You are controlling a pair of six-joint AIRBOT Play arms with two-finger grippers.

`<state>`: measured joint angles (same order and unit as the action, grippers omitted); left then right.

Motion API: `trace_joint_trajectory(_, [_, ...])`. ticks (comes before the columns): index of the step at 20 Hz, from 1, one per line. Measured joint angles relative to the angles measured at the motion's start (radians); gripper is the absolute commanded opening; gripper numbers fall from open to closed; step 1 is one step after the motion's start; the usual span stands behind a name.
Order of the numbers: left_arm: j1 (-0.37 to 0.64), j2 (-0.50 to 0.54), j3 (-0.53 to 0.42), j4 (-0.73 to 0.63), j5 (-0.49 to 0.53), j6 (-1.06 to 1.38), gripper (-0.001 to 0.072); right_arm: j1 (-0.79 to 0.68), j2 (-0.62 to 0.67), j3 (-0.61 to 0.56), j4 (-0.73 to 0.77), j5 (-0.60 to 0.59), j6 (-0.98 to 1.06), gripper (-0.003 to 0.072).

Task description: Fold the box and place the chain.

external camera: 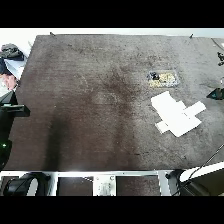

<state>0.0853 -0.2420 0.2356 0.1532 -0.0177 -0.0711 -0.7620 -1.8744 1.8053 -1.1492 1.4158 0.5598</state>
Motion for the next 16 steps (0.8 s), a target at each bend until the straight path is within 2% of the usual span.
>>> trace_joint_trajectory(4, [0.000, 0.000, 0.000, 0.000, 0.000, 0.000, 0.0012, -0.007, -0.083, 0.040, -0.019, 0.063, -0.035, 0.0419])
trace_joint_trajectory(9, [0.000, 0.000, 0.000, 0.000, 0.000, 0.000, 0.0012, -0.008, -0.163, 0.050, 0.028, 0.170, -0.096, 0.0417])
trace_joint_trajectory(10, [0.000, 0.000, 0.000, 0.000, 0.000, 0.000, 0.0012, -0.008, -0.174, 0.048, 0.040, 0.189, -0.101, 0.0402])
trace_joint_trajectory(11, [0.000, 0.000, 0.000, 0.000, 0.000, 0.000, 0.0012, -0.006, -0.185, 0.044, 0.049, 0.211, -0.108, 0.0347])
trace_joint_trajectory(14, [0.000, 0.000, 0.000, 0.000, 0.000, 0.000, 0.0011, 0.006, -0.206, 0.026, 0.063, 0.281, -0.125, 0.0343])
trace_joint_trajectory(16, [0.000, 0.000, 0.000, 0.000, 0.000, 0.000, 0.0012, 0.017, -0.213, 0.012, 0.066, 0.318, -0.137, 0.0145])
